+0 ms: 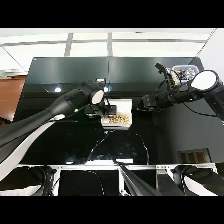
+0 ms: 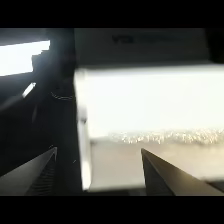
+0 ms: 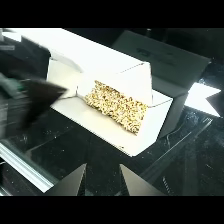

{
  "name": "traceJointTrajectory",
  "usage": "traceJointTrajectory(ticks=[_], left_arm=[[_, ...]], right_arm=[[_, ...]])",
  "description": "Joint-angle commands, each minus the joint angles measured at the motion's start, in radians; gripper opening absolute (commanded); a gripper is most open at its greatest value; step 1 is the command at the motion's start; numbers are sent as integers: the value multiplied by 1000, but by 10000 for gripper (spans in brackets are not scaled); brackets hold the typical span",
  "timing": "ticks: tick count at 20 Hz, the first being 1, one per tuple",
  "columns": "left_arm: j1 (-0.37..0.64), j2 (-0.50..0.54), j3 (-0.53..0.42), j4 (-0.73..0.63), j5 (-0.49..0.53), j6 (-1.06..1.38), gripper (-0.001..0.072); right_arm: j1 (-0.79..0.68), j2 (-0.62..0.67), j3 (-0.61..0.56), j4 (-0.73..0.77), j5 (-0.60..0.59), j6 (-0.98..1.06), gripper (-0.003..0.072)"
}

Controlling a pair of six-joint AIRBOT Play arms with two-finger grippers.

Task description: Fold the box and place the chain.

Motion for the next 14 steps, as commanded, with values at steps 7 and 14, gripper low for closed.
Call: traceJointTrajectory(ticks=[7,14], left_arm=[[262,449,-393,66,40,110,585],[624,451,-711,-915,202,1358,584]], right_arm=[[0,0,-1,-40,-8,0,265],[0,0,-1,-43,-49,0,265]])
